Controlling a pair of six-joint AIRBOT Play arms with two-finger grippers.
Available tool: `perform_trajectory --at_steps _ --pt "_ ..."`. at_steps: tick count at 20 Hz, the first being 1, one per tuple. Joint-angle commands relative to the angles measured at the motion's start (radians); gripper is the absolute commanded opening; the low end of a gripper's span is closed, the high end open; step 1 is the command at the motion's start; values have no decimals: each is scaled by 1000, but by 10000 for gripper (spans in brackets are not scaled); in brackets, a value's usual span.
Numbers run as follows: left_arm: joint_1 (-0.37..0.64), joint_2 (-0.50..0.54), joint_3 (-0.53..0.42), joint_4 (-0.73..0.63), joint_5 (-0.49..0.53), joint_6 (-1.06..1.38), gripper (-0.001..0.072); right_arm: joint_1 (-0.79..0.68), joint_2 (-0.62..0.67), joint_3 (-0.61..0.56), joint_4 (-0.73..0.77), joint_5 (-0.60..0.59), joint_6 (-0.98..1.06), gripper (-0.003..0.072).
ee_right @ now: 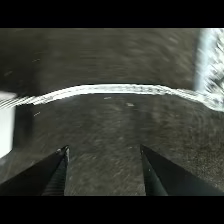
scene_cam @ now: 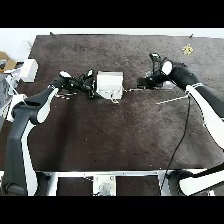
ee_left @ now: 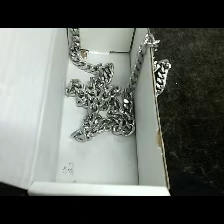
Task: Fold the box and place the chain.
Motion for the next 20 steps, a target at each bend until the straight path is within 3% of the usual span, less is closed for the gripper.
perform_trajectory --at_steps 1,2,6,9,11,12,15,20 --pt "0 0 0 0 0 0 224 -62 0 -111 90 -171 42 494" --pt "0 0 0 0 0 0 225 -62 0 -137 90 -226 64 384" --pt "0 0 0 0 0 0 225 -60 -2 -252 123 -510 184 376" --pt "0 0 0 0 0 0 224 -44 -2 -266 197 -660 180 375" --pt "0 0 0 0 0 0 225 -37 -24 -266 246 -687 184 374" --pt "0 0 0 0 0 0 225 -37 -42 -266 280 -687 184 308" --pt "0 0 0 0 0 0 225 -13 -49 -266 294 -687 179 4" --pt "0 0 0 0 0 0 224 109 197 -266 280 -698 59 3"
